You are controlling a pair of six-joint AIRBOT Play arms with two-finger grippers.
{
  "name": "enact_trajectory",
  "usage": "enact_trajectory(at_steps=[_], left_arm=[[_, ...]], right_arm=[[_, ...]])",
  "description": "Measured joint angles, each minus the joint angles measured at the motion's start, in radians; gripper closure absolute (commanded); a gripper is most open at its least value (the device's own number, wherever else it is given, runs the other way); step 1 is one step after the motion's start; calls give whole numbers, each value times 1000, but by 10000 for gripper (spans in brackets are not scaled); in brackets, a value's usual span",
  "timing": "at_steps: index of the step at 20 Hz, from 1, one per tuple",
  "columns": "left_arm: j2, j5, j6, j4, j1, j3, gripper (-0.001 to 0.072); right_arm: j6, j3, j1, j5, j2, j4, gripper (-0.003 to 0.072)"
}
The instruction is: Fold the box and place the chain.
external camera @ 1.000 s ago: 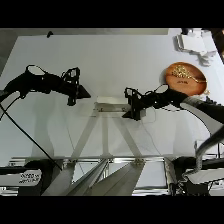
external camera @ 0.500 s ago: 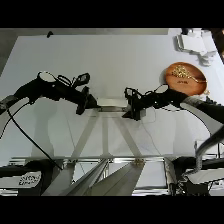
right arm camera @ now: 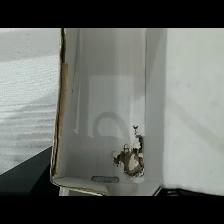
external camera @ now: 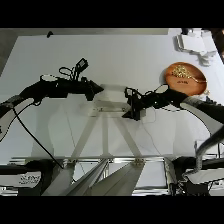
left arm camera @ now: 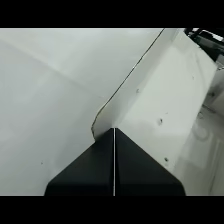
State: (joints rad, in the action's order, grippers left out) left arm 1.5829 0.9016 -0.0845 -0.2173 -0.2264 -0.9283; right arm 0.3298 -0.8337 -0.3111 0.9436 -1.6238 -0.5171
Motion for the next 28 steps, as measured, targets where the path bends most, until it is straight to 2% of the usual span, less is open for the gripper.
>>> enact_trajectory(at_steps=[4, 7, 13, 14, 16, 17, 21, 22, 27, 28], left_arm=[[36, -14, 4, -60, 1, 0, 701], [41, 13, 6, -105, 16, 0, 699], [-51, 122, 2, -148, 86, 0, 687], [-72, 132, -3, -167, 99, 0, 614], [-98, 149, -21, -239, 114, 0, 162], [-104, 161, -29, -291, 117, 0, 59], [-98, 183, -59, -445, 106, 1, 52], [-92, 192, -79, -462, 98, 2, 7], [-48, 218, -187, -487, 45, 3, 22], [-43, 222, -198, -489, 39, 3, 62]], right_arm=[[0, 0, 0, 0, 0, 0, 231], [0, 0, 0, 0, 0, 0, 231], [0, 0, 0, 0, 0, -2, 231], [0, 0, 0, 0, 0, -2, 231], [0, 0, 0, 0, 0, -2, 231], [0, 0, 0, 0, 0, -2, 231], [0, 0, 0, 0, 0, -2, 231], [0, 0, 0, 0, 0, -2, 231], [0, 0, 0, 0, 0, -2, 231], [0, 0, 0, 0, 0, -2, 231]])
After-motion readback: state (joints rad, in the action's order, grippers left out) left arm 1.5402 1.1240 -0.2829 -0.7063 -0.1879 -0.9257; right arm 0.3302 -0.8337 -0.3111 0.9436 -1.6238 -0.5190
